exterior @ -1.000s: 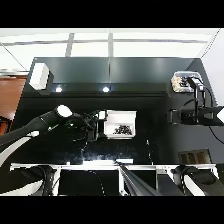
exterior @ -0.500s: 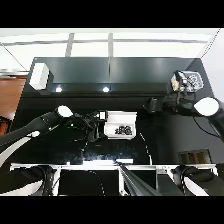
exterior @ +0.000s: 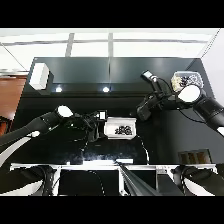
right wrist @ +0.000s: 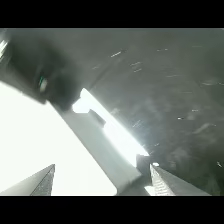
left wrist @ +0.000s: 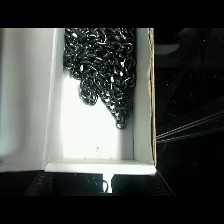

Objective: Fold the box and place the chain.

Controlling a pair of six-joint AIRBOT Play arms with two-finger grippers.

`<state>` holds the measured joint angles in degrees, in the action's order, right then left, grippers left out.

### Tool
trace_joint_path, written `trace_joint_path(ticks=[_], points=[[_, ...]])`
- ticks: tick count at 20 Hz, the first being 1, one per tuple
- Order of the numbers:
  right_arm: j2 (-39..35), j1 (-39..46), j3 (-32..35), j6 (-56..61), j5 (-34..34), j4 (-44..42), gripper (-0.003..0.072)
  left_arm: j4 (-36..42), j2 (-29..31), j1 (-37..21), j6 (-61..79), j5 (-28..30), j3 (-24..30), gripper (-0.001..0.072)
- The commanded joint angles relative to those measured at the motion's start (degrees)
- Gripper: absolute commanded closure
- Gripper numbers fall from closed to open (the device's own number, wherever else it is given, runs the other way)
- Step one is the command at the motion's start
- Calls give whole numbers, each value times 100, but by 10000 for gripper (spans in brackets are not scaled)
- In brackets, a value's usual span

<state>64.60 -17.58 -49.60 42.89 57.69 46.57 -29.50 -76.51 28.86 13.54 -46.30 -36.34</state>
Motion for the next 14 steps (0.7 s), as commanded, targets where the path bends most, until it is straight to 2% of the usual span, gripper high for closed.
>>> trace_joint_path(ticks=[1, 3, 9, 14], points=[[-151, -52, -111, -1414, 815, 55, -22, 0, -2, 4, 0, -85, 0, 434], [-157, -175, -90, -1648, 887, 37, -22, 0, -2, 4, 0, -87, -2, 434], [-153, -695, 481, -2240, 396, -44, -22, 0, -2, 7, 0, -87, -2, 434], [-153, -721, 501, -2282, 586, -50, -23, 0, -2, 9, 0, -87, -2, 434]])
